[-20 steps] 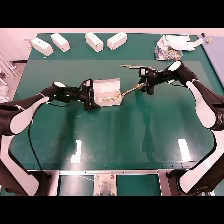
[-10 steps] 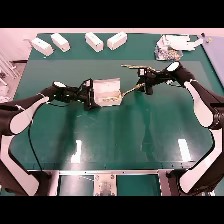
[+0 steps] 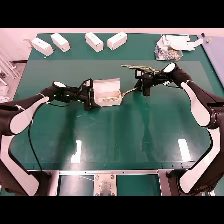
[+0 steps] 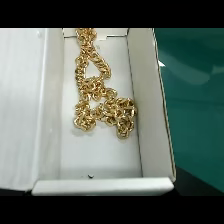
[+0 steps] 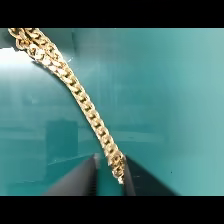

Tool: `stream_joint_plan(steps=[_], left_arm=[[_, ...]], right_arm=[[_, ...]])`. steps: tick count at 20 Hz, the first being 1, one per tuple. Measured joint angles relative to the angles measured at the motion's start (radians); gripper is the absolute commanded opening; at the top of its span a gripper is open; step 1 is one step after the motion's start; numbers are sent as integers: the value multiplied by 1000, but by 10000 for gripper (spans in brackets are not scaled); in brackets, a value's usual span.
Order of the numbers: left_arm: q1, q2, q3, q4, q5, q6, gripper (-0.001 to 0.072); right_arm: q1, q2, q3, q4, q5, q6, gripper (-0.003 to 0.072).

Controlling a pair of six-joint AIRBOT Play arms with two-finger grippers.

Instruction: Fold the box and place the chain.

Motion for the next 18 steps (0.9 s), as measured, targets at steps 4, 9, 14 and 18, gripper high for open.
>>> stream_joint_plan(steps=[4,9,14,18], left_arm=[[0,0,0,0,0,0,629],[0,0,0,0,0,0,629],[0,0,0,0,0,0,629],[0,0,0,0,0,0,629]], right_arm=[[8,-2,2,-29,-14,43,6],[9,11,46,-72,-5,162,5],[11,107,72,-40,6,253,5],[11,199,77,-10,45,310,5]])
